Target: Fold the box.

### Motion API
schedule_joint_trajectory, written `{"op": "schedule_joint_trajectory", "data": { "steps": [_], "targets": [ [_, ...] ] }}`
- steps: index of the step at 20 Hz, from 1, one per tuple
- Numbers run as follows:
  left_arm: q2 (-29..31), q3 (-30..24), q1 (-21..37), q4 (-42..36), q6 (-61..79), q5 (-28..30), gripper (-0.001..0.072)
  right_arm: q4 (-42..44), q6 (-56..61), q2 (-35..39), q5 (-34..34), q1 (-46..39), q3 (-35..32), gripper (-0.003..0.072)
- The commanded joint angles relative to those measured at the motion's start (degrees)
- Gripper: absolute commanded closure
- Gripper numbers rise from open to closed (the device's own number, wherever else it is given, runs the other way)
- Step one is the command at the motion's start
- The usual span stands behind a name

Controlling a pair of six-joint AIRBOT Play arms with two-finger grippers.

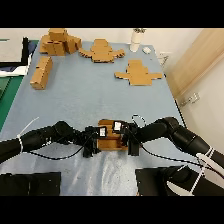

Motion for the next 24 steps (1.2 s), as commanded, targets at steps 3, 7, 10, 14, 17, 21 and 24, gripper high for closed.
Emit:
{"op": "schedule_joint_trajectory", "data": {
  "steps": [3, 7, 10, 14, 17, 21, 24],
  "targets": [
    [-0.02, 0.04, 0.00, 0.00, 0.02, 0.00, 0.0237, 3.52, -2.89, -2.32, 2.82, 0.13, -0.02, 0.0530],
    [-0.02, 0.04, 0.00, 0.02, 0.02, 0.00, 0.0237, 6.49, -4.87, -3.76, 2.69, 0.13, -0.04, 0.0512],
    [-0.02, 0.04, 0.00, 0.02, 0.02, 0.00, 0.0237, 6.84, -4.85, -3.78, 2.67, 0.13, -0.35, 0.0169],
    [-0.02, 0.04, 0.00, 0.02, 0.02, 0.00, 0.0237, 6.80, -4.83, -3.78, 2.45, 0.11, -0.44, 0.0169],
    [-0.02, 0.04, 0.00, 0.00, 0.02, 0.00, 0.0237, 3.41, 2.54, -3.21, 0.28, 0.09, -0.26, 0.0282],
    [-0.02, 0.04, 0.00, 0.00, 0.02, 0.00, 0.0237, -19.91, 38.27, 0.04, -12.81, -0.02, 3.56, 0.0686],
    [-0.02, 0.04, 0.00, 0.02, 0.02, 0.00, 0.0237, -27.80, 59.12, 4.39, -19.15, -0.17, 6.45, 0.0681]
  ]
}}
